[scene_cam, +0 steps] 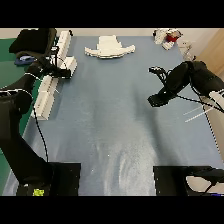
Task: Fold the box.
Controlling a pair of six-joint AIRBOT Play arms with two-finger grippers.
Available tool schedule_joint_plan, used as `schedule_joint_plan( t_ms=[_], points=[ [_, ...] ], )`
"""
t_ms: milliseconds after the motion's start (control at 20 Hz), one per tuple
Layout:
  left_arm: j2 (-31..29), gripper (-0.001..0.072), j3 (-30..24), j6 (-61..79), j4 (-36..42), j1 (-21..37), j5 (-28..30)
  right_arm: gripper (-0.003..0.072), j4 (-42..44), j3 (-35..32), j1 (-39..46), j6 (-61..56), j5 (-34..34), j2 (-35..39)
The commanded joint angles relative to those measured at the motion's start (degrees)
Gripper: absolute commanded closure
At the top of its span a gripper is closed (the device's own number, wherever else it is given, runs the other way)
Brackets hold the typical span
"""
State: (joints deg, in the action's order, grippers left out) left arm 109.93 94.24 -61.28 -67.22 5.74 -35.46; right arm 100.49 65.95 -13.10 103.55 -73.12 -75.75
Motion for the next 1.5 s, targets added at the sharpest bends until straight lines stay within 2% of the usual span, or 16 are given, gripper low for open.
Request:
schedule_joint_plan(
  t_ms=[0,150,200,250,400,450,750,1100,1350,1400,1450],
  points=[
    [0.07,0.027,0.04,-0.07,-0.02,-0.04,-0.15,0.0679,0.0,0.04,0.02,0.0,0.0,0.0],
    [0.07,0.0247,0.04,-0.07,0.2,-0.04,-0.07,0.0679,0.0,0.04,0.02,0.0,0.0,-0.02],
    [0.07,0.0121,0.04,-0.09,0.2,-0.04,-0.09,0.0679,0.0,0.04,0.02,0.0,0.0,0.0],
    [0.07,0.0092,0.04,-0.11,0.22,-0.04,-0.09,0.0679,0.0,0.04,0.02,0.0,0.0,0.0],
    [0.07,0.0078,0.04,-0.11,0.37,-0.04,-0.15,0.0679,0.0,0.04,0.02,0.0,0.0,0.0],
    [0.07,0.0014,0.04,-0.22,0.37,-0.04,-0.15,0.0679,0.0,0.04,0.02,0.0,0.0,-0.02],
    [-0.07,0.0014,0.68,-0.28,0.37,-0.04,-2.73,0.0679,0.0,0.04,0.02,0.0,0.0,-0.02],
    [-2.23,0.0014,8.87,-0.28,0.35,0.02,-10.14,0.0679,0.0,0.04,0.02,0.0,0.0,-0.02],
    [-6.93,0.0015,12.68,-0.28,0.5,-0.42,-15.98,0.0679,0.02,0.04,0.02,0.0,0.0,0.0],
    [-8.35,0.0099,12.79,-0.46,0.92,-0.39,-17.46,0.0679,0.0,0.04,0.02,0.0,0.0,0.0],
    [-9.66,0.0394,12.79,-1.88,1.31,-0.39,-19.19,0.0679,0.0,0.04,0.02,0.0,0.0,-0.02]
  ],
)
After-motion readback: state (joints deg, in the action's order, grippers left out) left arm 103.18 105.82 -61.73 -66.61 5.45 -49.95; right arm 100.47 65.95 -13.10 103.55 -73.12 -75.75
